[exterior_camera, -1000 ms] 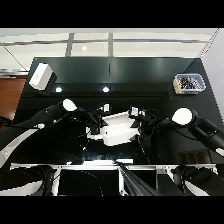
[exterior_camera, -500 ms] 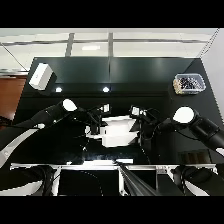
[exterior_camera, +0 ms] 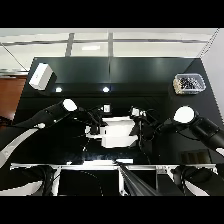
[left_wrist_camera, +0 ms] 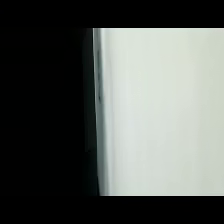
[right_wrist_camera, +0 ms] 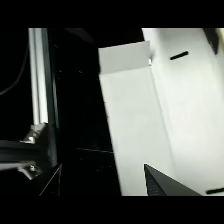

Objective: Fold the box and place the chain.

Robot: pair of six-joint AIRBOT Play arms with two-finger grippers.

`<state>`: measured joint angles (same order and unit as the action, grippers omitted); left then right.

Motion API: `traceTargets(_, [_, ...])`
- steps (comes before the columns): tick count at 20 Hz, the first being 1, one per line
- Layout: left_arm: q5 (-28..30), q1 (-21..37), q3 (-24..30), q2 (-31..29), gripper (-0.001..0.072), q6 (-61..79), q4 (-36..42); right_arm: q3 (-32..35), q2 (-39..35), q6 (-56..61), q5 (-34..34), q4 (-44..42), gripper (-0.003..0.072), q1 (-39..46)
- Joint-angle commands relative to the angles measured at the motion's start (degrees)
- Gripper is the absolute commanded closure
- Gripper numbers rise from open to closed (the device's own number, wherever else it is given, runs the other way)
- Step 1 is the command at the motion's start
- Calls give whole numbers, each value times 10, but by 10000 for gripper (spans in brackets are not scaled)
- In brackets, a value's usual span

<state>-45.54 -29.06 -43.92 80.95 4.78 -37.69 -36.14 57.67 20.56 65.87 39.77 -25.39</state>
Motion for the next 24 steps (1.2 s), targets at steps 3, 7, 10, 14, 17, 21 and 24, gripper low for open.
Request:
traceTargets(3, [1,0,-1,0,684,0,2,14,0,-59,-49,107,86,-12])
traceTargets(7, [1,0,-1,0,684,0,2,45,4,-61,-87,102,83,-51])
traceTargets(10, [1,0,-1,0,684,0,2,52,6,-79,-142,103,83,-70])
traceTargets(14, [1,0,-1,0,684,-1,2,60,26,-94,-155,103,84,-82])
traceTargets(17, [1,0,-1,0,684,0,2,76,26,-95,-199,107,84,-98])
traceTargets(21, [1,0,-1,0,684,0,2,84,26,-78,-274,130,85,-118])
traceTargets(24, [1,0,-1,0,684,0,2,83,24,-61,-309,132,85,-121])
